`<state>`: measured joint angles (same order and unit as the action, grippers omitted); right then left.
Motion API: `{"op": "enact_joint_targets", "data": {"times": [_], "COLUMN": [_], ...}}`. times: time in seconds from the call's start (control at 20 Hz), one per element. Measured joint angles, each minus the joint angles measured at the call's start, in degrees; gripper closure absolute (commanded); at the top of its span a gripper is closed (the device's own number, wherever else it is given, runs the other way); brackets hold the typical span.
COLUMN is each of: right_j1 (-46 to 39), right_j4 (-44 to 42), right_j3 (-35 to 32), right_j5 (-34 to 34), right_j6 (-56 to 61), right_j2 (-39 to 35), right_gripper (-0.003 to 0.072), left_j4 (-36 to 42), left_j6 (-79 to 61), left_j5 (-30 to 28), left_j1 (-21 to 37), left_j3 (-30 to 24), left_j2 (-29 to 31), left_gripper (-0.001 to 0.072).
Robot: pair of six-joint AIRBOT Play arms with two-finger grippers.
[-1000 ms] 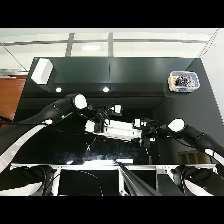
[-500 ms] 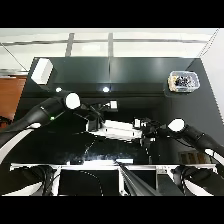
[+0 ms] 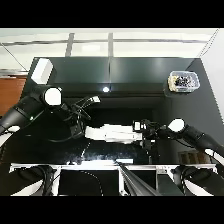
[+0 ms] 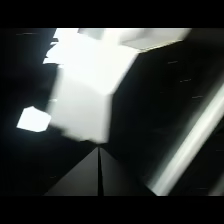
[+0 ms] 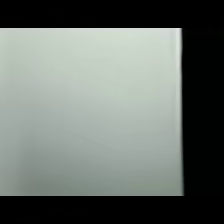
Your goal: Fold the box and place the chain.
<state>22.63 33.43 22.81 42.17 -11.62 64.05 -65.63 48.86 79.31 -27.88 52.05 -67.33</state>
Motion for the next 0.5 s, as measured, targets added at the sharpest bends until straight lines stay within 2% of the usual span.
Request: {"op": "enact_joint_targets", "data": {"times": [0.1, 0.2, 0.35, 0.5], "right_j1": [0.0, 0.0, 0.0, 0.0], "right_j4": [0.0, 0.02, 0.04, 0.02], "right_j3": [0.0, 0.0, 0.0, 0.0], "right_j5": [0.02, 0.04, 0.04, 0.04], "right_j6": [-0.09, -0.09, -0.09, -0.09], "right_j2": [-0.02, 0.0, 0.0, 0.0], "right_gripper": [0.0322, 0.0322, 0.0318, 0.0318], "left_j4": [10.93, 22.51, 37.77, 45.92], "left_j6": [-0.46, -3.69, -10.78, -16.28], "left_j5": [0.52, -3.54, -15.52, -28.11], "left_j1": [0.2, 0.31, 0.33, -0.17], "left_j3": [-3.21, -6.86, -11.56, -13.84], "left_j2": [0.22, 0.33, 0.39, -0.33], "left_gripper": [0.0688, 0.0688, 0.0687, 0.0687]}}
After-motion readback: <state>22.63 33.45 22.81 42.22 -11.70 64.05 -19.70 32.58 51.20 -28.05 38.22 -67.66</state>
